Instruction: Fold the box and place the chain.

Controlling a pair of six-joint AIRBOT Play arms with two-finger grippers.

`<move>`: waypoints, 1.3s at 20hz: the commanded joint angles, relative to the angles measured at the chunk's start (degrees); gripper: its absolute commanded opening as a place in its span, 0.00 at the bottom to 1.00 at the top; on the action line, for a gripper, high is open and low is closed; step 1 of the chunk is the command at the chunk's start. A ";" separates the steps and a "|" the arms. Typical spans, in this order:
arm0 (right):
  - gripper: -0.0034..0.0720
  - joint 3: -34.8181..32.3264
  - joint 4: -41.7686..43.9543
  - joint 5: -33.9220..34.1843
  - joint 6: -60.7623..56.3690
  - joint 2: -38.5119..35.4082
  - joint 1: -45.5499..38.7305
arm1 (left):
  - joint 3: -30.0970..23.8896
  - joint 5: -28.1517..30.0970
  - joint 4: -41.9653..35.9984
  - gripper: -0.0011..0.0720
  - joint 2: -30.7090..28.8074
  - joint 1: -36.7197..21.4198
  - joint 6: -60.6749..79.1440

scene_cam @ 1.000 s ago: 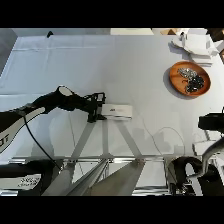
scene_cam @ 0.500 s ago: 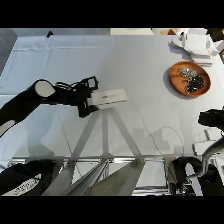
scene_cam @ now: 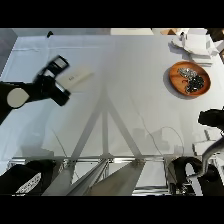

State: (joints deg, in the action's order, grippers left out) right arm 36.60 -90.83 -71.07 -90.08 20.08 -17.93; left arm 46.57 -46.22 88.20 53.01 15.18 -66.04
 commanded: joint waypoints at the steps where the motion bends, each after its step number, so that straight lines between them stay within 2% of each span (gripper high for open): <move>1: 0.06 0.02 0.04 0.00 -0.13 -0.04 -0.04 | 0.04 8.61 3.61 0.03 -1.01 -8.24 -12.35; 5: 0.06 0.02 0.04 0.02 -0.13 -0.04 -0.04 | 0.04 16.63 -2.62 0.03 -0.79 -19.67 -16.72; 7: 0.06 0.02 0.02 0.07 -0.11 -0.04 -0.04 | 0.00 17.92 -6.03 0.03 0.37 -23.85 -16.61; 9: 0.06 0.02 0.00 0.09 -0.11 -0.07 -0.04 | -0.07 17.57 -6.32 0.03 2.89 -25.94 -16.46; 13: 0.06 0.02 0.00 0.11 -0.11 -0.07 -0.04 | -0.07 17.20 -6.32 0.04 10.93 -26.60 -16.46; 16: 0.06 0.02 0.00 0.09 -0.11 -0.07 -0.04 | -0.07 17.49 -6.10 0.08 16.98 -26.60 -16.09; 18: 0.06 0.02 0.00 0.11 -0.11 -0.07 -0.04 | -0.07 17.46 -6.08 0.08 20.50 -26.60 -12.02; 20: 0.06 0.02 0.00 0.11 -0.09 -0.07 -0.04 | -0.07 17.33 -6.10 0.13 23.32 -26.60 -8.94; 24: 0.06 0.02 0.00 0.11 -0.11 -0.07 -0.04 | -0.07 17.51 -6.05 0.15 26.43 -26.60 -8.68; 25: 0.06 0.02 0.00 0.11 -0.11 -0.04 -0.04 | -0.07 17.51 -6.03 0.28 26.58 -26.62 -8.61; 26: 0.06 0.02 0.00 0.13 -0.09 -0.07 -0.04 | -0.07 17.51 -5.90 0.55 26.53 -26.60 -8.52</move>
State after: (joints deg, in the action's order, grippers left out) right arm 36.60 -90.83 -70.94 -90.19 20.05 -17.93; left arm 46.54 -28.21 82.08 78.15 -11.38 -75.55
